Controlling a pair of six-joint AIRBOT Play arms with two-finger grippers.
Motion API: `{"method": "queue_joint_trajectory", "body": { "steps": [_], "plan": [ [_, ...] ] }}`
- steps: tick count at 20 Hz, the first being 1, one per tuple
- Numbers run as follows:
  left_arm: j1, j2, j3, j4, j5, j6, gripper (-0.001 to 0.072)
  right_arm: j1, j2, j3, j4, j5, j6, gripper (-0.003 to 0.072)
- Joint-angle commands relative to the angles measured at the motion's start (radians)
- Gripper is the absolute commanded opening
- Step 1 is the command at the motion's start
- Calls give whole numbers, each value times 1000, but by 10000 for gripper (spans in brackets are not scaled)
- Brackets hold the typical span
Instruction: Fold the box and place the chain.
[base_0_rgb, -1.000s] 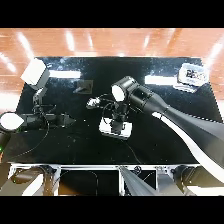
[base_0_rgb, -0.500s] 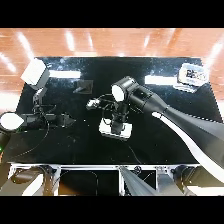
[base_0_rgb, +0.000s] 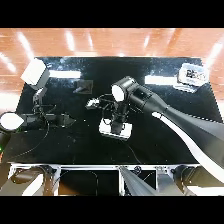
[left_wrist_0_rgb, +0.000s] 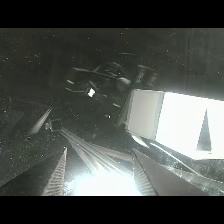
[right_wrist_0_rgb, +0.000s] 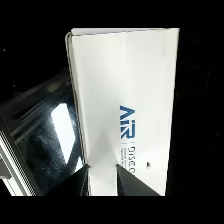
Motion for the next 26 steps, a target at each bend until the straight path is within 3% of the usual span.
{"method": "queue_joint_trajectory", "body": {
  "steps": [1, 19, 26],
  "plan": [
    [0, 0, 0, 0, 0, 0, 507, 0, 0, 0, -1, -2, -6, 201],
    [0, 0, 0, 0, 2, 0, 508, 3, -1, 0, -2, -10, -6, 201],
    [0, 0, 0, 1, 6, 0, 508, 65, -1, 0, -113, -48, -6, 202]
  ]
}}
